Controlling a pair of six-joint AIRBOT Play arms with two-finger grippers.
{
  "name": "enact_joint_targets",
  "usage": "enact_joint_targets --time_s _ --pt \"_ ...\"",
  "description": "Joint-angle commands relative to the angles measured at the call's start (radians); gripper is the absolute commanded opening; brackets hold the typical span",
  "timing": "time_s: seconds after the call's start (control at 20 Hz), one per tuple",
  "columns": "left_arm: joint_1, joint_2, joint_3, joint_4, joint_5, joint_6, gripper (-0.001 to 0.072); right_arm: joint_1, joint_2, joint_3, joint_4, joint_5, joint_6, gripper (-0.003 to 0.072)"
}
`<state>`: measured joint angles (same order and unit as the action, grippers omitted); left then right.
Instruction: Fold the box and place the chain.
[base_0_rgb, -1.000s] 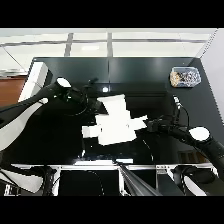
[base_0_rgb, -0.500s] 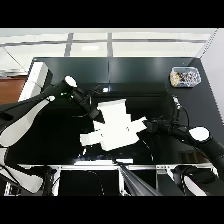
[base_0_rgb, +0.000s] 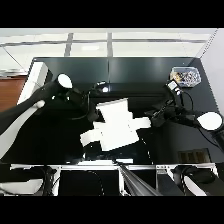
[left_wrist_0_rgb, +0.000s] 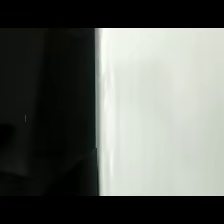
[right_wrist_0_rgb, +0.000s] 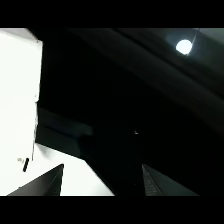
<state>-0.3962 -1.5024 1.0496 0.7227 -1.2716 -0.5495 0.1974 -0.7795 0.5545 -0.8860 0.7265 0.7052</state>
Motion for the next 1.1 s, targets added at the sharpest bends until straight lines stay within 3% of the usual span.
enact_joint_targets --time_s 0.0,0.1,0.15,0.2,0.55,0.9,1.05 --pt "-0.087 0.174 -0.213 -0.042 0.426 0.356 0.0027 0.021 -0.014 0.031 -0.091 0.053 -0.183 0.0546" --pt "-0.106 0.163 -0.217 -0.04 0.415 0.521 0.0027 0.046 -0.031 0.01 -0.091 0.048 -0.183 0.0546" --pt "-0.113 0.149 -0.211 -0.038 0.414 0.552 0.0027 0.059 -0.036 -0.007 -0.091 0.045 -0.183 0.068" --pt "-0.117 0.132 -0.203 -0.038 0.418 0.556 0.0027 0.072 -0.04 -0.024 -0.091 0.035 -0.183 0.0706" --pt "-0.12 -0.014 -0.086 0.01 0.379 0.555 0.0027 0.169 -0.068 -0.091 -0.092 0.08 -0.413 0.0704" --pt "-0.146 -0.027 -0.073 0.07 0.377 0.542 0.0027 0.182 -0.116 -0.092 -0.086 0.131 -0.52 0.0704" --pt "-0.146 -0.027 -0.073 0.07 0.376 0.536 0.0027 0.189 -0.135 -0.095 0.006 0.127 -0.567 0.0704"
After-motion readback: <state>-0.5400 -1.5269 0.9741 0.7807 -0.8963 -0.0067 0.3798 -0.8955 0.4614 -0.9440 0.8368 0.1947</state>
